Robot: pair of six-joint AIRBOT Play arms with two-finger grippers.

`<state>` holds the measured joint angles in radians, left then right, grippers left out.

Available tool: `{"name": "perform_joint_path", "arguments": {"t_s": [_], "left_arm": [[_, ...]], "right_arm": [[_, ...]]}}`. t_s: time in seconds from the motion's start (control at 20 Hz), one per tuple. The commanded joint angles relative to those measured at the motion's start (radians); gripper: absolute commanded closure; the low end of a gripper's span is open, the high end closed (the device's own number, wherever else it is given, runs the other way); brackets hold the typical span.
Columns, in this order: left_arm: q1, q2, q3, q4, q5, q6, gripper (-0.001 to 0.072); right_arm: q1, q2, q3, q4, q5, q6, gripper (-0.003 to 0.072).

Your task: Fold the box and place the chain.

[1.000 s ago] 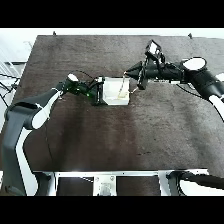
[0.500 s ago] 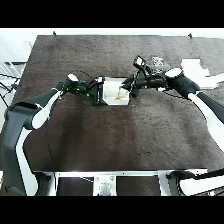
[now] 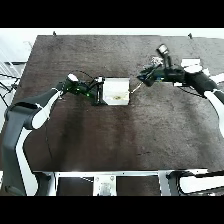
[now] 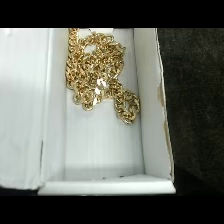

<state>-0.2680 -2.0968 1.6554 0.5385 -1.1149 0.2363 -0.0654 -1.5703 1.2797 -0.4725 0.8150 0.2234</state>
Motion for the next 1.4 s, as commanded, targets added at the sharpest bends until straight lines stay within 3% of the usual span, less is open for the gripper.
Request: {"name": "perform_joint_path", "arguments": {"t_s": [0.0, 0.3, 0.5, 0.85, 1.1, 1.35], "left_arm": [[0.000, 0.000, 0.000, 0.000, 0.000, 0.000, 0.0176], [0.000, 0.000, 0.000, 0.000, 0.000, 0.000, 0.0177], [0.000, 0.000, 0.000, 0.000, 0.000, 0.000, 0.0176], [0.000, 0.000, 0.000, 0.000, -0.001, 0.000, 0.0177], [0.000, 0.000, 0.000, 0.000, -0.001, 0.000, 0.0176], [0.000, 0.000, 0.000, 0.000, -0.002, 0.000, 0.0177]], "right_arm": [[-0.080, -0.030, -0.004, 0.026, -0.186, 0.224, 0.0142], [-0.016, -0.219, 0.071, 0.027, -0.246, 0.321, 0.0142], [-0.008, -0.266, 0.089, 0.027, -0.302, 0.365, 0.0142], [-0.005, -0.278, 0.090, 0.024, -0.286, 0.409, 0.0142], [-0.013, -0.205, 0.090, 0.023, -0.155, 0.410, 0.0143], [-0.030, -0.127, 0.089, -0.191, -0.090, 0.595, 0.0143]]}}
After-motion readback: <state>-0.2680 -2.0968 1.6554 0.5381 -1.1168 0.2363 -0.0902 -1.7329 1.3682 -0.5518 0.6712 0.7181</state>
